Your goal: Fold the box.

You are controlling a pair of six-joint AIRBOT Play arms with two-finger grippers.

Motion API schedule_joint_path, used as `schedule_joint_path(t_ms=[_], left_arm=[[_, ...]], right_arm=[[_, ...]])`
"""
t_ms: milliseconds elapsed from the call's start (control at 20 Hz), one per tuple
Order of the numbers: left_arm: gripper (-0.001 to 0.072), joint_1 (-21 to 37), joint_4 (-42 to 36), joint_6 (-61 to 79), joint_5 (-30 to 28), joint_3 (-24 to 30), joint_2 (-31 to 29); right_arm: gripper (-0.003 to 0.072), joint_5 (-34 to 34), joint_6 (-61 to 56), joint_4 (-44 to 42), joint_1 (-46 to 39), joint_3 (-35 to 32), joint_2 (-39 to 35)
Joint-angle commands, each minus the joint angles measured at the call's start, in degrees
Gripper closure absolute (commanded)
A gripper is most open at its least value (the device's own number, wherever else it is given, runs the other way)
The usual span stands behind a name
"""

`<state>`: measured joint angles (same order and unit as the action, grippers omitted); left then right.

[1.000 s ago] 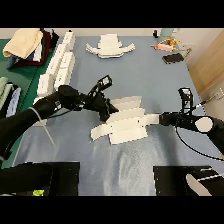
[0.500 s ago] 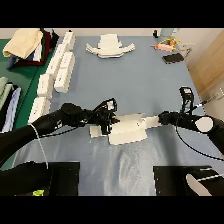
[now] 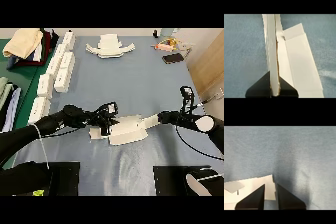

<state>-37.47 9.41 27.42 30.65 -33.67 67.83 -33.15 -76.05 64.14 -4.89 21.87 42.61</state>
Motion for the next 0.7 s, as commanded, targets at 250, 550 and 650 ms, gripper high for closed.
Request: schedule_joint_path(t_ms=[250, 550, 650], left_arm=[[0.0698, 10.47, 1.14, -2.97, 17.49, -0.92, -2.05], [0.0698, 8.09, 2.64, -2.75, 18.36, -1.03, 1.51], [0.0698, 7.8, 2.71, -2.73, 19.32, -1.84, 2.8]], right_arm=[[0.0445, -0.22, -0.02, -0.13, 0.0, 3.76, -0.98], [0.0445, -0.85, -0.02, -1.33, 0.02, 3.76, -0.79], [0.0446, -0.87, -0.02, -1.44, 0.02, 3.76, -0.79]])
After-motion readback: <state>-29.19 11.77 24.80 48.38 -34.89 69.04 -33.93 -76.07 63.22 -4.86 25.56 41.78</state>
